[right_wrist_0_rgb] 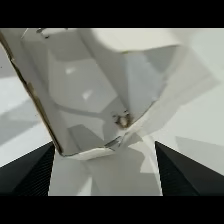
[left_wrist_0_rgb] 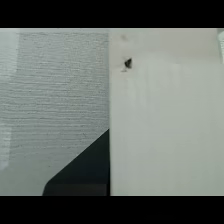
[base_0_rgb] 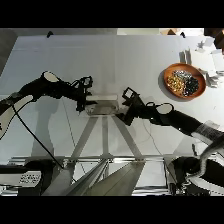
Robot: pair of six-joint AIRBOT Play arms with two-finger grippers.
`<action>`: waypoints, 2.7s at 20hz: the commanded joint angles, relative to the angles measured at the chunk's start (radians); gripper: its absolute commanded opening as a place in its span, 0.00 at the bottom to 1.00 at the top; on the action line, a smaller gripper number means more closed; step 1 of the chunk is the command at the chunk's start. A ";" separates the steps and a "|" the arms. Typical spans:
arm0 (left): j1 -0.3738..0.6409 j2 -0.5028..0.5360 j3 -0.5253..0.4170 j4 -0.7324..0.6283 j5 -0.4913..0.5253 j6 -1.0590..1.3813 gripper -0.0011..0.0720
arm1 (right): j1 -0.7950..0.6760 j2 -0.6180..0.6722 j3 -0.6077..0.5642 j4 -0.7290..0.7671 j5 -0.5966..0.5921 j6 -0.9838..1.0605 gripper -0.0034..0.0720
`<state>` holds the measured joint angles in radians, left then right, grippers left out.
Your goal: Fold the box and place the chain.
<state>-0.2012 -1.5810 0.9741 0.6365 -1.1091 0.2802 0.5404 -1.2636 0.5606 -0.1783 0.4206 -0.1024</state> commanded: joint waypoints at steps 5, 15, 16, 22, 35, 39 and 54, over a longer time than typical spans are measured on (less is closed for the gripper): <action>0.000 -0.001 0.000 0.001 -0.002 0.001 0.03 | -0.067 -0.113 0.107 -0.114 0.176 -0.095 1.00; 0.000 -0.001 0.000 0.001 -0.002 0.001 0.03 | -0.156 -0.224 0.275 -0.209 0.370 -0.248 1.00; 0.000 -0.001 0.000 0.001 -0.002 0.001 0.03 | -0.156 -0.240 0.288 -0.210 0.388 -0.254 1.00; 0.000 -0.001 0.000 0.001 -0.002 0.001 0.03 | -0.155 -0.325 0.297 -0.198 0.450 -0.297 1.00; 0.000 -0.001 0.000 0.001 -0.002 0.001 0.03 | -0.108 -0.372 0.302 -0.151 0.431 -0.369 1.00; 0.000 -0.001 0.000 0.001 -0.002 0.001 0.03 | -0.108 -0.372 0.302 -0.153 0.432 -0.369 1.00; 0.000 -0.001 0.000 0.001 -0.002 0.001 0.03 | -0.108 -0.372 0.302 -0.154 0.432 -0.370 0.81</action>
<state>-0.2012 -1.5810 0.9741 0.6373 -1.1122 0.2810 0.4309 -1.6344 0.8619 -0.3321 0.8513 -0.4721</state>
